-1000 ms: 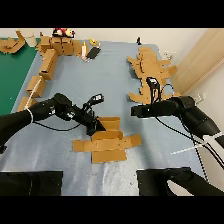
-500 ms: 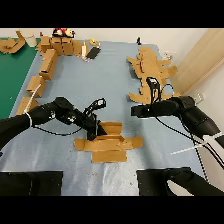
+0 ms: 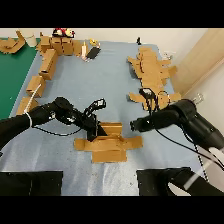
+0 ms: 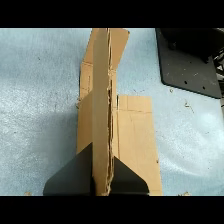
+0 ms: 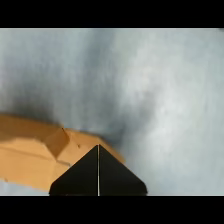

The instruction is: Fold the box.

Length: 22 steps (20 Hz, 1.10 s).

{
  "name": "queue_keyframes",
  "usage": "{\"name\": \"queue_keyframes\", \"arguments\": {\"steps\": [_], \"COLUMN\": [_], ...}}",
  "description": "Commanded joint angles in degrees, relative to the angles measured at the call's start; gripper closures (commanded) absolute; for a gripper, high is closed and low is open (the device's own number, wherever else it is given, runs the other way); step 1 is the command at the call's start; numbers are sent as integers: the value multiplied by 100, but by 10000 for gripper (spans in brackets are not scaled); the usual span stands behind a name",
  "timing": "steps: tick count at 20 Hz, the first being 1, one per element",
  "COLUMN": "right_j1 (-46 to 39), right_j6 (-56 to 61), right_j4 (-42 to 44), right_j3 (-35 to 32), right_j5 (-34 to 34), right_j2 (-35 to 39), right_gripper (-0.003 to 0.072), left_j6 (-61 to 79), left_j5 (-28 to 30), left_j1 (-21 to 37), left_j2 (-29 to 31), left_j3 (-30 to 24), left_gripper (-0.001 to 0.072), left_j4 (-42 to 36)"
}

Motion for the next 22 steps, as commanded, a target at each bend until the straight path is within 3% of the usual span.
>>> {"name": "queue_keyframes", "arguments": {"steps": [1, 4, 8, 9, 10, 11, 12, 17, 22], "right_j1": [828, 2127, 4358, 4765, 5027, 5178, 5226, 5222, 5222], "right_j6": [533, 264, 208, 203, 203, 203, 201, 201, 223], "right_j4": [-247, -131, -1102, -1515, -1766, -1928, -2092, -3095, -3276], "right_j3": [-212, -798, -1749, -1912, -1993, -2022, -2022, -2020, -2013], "right_j5": [-925, -529, 1187, 1379, 1451, 1464, 1469, 1705, 1996], "right_j2": [575, 822, 944, 896, 824, 730, 610, 68, -197], "right_gripper": [686, 685, 682, 593, 400, 280, 248, 249, 249], "left_j6": [0, 0, 0, 0, 0, 0, 0, 0, 0], "left_j5": [-7, -7, -7, -4, -4, -4, -7, -4, -4], "left_j1": [-4, -4, -7, -4, -4, -4, -4, -4, -4], "left_j2": [4, 4, 4, 4, 4, 4, 4, 4, 4], "left_j3": [-2, -2, -2, -2, -2, -2, -2, -2, -2], "left_gripper": [696, 696, 696, 696, 696, 696, 696, 696, 696], "left_j4": [4, 4, 4, 4, 4, 4, 4, 4, 4]}}
